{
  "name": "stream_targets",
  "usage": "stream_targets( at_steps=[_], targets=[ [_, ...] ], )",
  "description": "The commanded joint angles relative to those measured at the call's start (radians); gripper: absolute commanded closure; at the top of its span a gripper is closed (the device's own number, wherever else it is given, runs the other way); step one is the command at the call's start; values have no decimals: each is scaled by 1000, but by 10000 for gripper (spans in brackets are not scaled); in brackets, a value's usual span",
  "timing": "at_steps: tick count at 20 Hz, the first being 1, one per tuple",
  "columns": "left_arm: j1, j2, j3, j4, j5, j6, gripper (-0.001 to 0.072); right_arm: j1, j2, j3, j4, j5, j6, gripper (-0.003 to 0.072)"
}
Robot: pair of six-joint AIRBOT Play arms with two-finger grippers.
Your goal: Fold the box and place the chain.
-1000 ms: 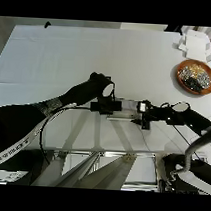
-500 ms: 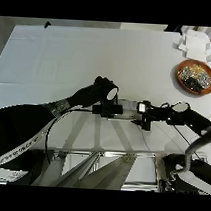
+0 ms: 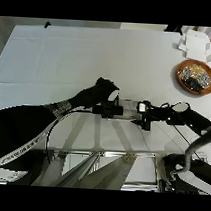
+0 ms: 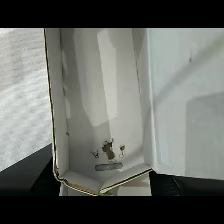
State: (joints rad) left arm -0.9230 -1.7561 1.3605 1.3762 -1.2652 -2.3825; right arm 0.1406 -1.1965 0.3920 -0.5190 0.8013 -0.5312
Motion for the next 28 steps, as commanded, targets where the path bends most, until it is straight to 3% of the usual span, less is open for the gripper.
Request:
stream_targets(
  at_steps=[1, 3, 5, 6, 8, 15, 17, 20, 23, 28],
  targets=[
    [-7, -6, -1, 10, 27, 1, 690, 1, 0, 1, 0, -1, -1, 285],
    [-7, -6, -1, 9, 26, 1, 596, 1, 0, 1, 0, -1, -1, 285],
    [-8, -7, -1, 11, 28, 3, 594, 1, 1, 1, -1, -1, -1, 285],
    [-8, -7, -1, 13, 27, 3, 605, 1, 1, 1, 0, -1, -1, 285],
    [-8, -6, -1, 12, 27, 3, 705, 1, 1, 1, 0, -1, -1, 285],
    [-7, -6, -1, 8, 24, 4, 703, 1, 1, 1, 0, -1, -1, 285],
    [0, -1, 0, -11, 4, 4, 614, 1, 1, 1, 0, -1, -1, 285],
    [23, 23, 0, -29, -26, 4, 410, 1, 1, 1, 0, -1, -1, 285],
    [44, 60, 0, -31, -26, 32, 278, 1, 1, 1, 0, -1, -1, 285],
    [89, 140, 0, -32, -49, 249, 267, 1, 1, 1, 0, -1, -1, 285]
  ],
)
